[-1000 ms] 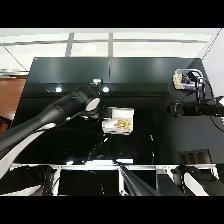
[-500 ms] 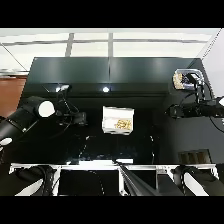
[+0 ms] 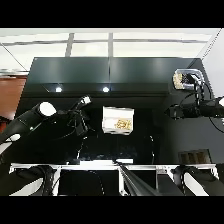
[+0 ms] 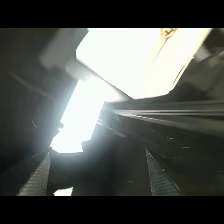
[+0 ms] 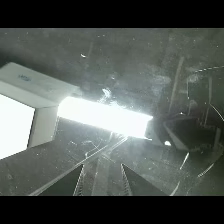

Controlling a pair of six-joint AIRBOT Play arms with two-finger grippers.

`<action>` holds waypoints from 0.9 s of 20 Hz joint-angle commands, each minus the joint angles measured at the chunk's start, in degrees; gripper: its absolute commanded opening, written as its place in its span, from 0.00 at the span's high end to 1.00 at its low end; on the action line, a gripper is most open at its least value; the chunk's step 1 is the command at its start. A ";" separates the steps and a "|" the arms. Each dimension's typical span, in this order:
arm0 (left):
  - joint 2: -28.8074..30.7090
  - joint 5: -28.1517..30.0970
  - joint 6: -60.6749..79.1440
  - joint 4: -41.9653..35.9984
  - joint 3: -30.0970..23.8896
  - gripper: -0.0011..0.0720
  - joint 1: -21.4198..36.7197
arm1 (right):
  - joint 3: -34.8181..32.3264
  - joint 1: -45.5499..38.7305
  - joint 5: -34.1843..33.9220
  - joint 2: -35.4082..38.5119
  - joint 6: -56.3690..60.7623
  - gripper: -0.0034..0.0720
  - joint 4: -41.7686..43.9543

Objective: Fold the box and place the chain.

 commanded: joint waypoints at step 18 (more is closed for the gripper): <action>-13.66 -1.73 38.34 -18.51 5.22 0.01 -2.45 | -0.04 -0.02 0.35 -0.04 1.42 0.58 0.22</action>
